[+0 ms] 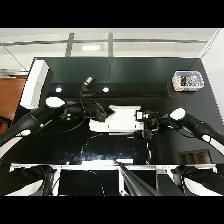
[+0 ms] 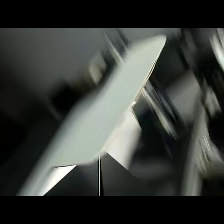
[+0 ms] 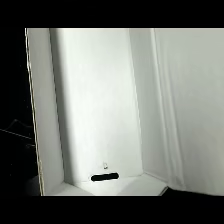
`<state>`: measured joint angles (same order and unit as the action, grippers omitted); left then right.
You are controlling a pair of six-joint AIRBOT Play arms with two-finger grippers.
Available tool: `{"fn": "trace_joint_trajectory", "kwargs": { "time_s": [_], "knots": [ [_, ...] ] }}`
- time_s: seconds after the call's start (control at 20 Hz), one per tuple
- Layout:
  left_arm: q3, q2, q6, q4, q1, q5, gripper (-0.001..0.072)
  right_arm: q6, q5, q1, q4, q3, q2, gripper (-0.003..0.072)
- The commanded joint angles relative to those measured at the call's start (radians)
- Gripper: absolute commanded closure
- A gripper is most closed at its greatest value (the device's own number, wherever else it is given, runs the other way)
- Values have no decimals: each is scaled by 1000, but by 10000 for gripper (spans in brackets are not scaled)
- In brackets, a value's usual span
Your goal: Fold the box and place the chain.
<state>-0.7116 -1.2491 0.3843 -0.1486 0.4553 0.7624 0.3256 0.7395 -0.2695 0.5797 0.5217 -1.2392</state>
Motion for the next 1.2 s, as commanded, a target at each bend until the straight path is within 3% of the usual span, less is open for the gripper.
{"fn": "trace_joint_trajectory", "kwargs": {
  "time_s": [0.0, 0.2, 0.4, 0.6, 0.7, 0.85, 1.0, 1.1, 1.15],
  "knots": [
    [9, -32, -109, 76, -18, -172, 684, 0, 1, 0, 0, -1, 0, 495],
    [-23, -110, -85, -148, 34, -174, 684, 0, 0, 1, 0, -1, 0, 495],
    [-53, -176, -85, -217, 76, -137, 685, 0, 0, 0, 0, -1, 0, 495],
    [-65, -148, -85, -270, 74, -240, 683, 0, 1, 1, 0, -1, 0, 494],
    [-83, -97, -75, -354, 54, -169, 683, 0, 0, 1, 0, -1, 0, 495],
    [-82, 57, 151, -517, -13, -109, 683, 0, 1, 1, 0, -1, 0, 494],
    [-49, 163, 217, -522, -104, 29, 684, 0, 0, 1, 0, -1, 0, 495],
    [-1, 166, 150, -522, -114, 144, 683, 0, 1, 1, 0, -1, 0, 494],
    [19, 163, 108, -520, -109, 154, 683, -1, 1, 1, 0, -1, 0, 494]
  ]
}}
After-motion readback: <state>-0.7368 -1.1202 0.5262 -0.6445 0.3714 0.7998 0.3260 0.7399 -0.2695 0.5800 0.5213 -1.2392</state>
